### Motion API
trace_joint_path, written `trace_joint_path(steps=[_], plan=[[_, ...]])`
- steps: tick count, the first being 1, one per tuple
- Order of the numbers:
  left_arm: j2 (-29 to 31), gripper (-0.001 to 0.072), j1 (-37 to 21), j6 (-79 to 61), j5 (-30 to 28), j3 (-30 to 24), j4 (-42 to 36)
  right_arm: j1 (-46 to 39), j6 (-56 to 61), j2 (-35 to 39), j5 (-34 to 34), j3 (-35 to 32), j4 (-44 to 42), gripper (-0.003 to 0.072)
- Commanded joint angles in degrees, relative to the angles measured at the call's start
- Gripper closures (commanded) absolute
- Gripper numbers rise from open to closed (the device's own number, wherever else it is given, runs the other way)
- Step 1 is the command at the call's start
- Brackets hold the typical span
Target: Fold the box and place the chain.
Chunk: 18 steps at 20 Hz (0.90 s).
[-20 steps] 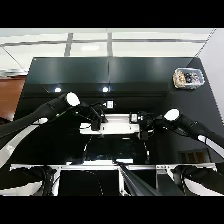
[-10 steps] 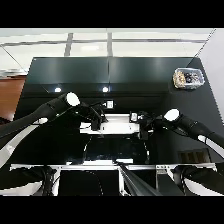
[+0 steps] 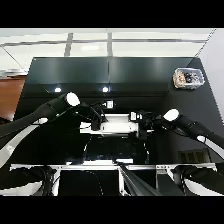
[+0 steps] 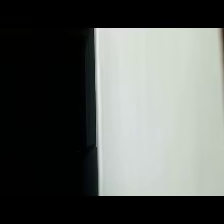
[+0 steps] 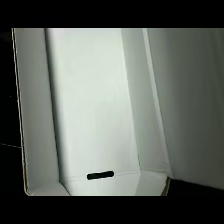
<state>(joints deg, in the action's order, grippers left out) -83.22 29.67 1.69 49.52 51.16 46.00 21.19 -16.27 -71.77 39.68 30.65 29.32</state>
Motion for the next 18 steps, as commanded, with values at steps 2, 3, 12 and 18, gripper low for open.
trace_joint_path(steps=[2, 3, 12, 18], plan=[[0.0, 0.0685, 0.0, 0.0, 0.1, 0.0, 0.0, 1.2, -0.4, -0.1, -0.3, 0.1, -0.3, -0.0022], [0.0, 0.0686, 0.0, 0.0, 0.0, 0.0, 0.0, 1.2, 0.0, -0.1, -0.3, 0.1, -0.2, -0.0022], [0.0, 0.0686, 0.0, 0.0, 0.0, 0.0, 0.0, 1.0, 2.1, -0.2, -0.3, 0.0, 1.9, -0.0022], [0.0, 0.0686, 0.0, 0.0, 0.0, 0.0, 0.0, 1.1, 2.3, -0.2, -0.3, 0.0, 2.1, -0.0021]])
